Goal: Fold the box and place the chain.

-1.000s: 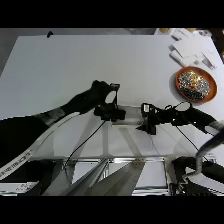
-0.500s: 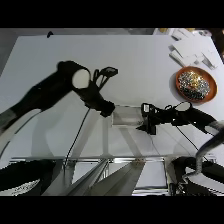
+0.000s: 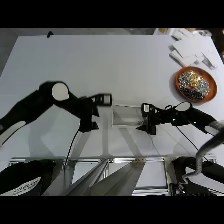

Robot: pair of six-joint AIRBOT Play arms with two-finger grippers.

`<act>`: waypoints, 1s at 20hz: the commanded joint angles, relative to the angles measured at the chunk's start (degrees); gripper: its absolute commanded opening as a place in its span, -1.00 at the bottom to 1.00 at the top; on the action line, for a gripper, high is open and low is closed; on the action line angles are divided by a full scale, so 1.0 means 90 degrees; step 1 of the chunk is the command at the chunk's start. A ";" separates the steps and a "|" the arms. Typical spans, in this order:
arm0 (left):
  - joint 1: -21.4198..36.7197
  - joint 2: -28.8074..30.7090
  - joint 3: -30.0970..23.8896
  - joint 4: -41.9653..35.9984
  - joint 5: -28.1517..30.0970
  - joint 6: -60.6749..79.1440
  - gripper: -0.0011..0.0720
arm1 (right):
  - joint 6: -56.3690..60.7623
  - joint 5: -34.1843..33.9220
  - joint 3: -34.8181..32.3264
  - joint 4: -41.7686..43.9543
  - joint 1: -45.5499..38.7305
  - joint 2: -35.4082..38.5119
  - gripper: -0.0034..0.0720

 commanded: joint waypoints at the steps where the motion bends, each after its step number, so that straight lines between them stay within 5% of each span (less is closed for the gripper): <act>1: 0.0260 -0.0330 -0.0789 -0.1802 0.1314 0.3674 0.65 | 0.0002 0.0000 0.0002 0.0002 -0.0002 0.0005 -0.23; 2: 0.0316 -0.0600 -0.0789 -0.2234 0.1586 0.3847 0.98 | 0.0002 0.0000 0.0002 0.0002 -0.0002 0.0005 -0.23; 7: 0.0335 -0.1314 -0.0787 -0.3405 0.1906 0.4872 0.96 | 0.0002 0.0002 0.0005 0.0002 -0.0002 0.0005 -0.23; 20: 0.0253 -0.1681 -0.0787 -0.3619 0.1690 0.5170 0.96 | 0.0002 0.0000 0.0005 0.0002 -0.0002 0.0005 -0.23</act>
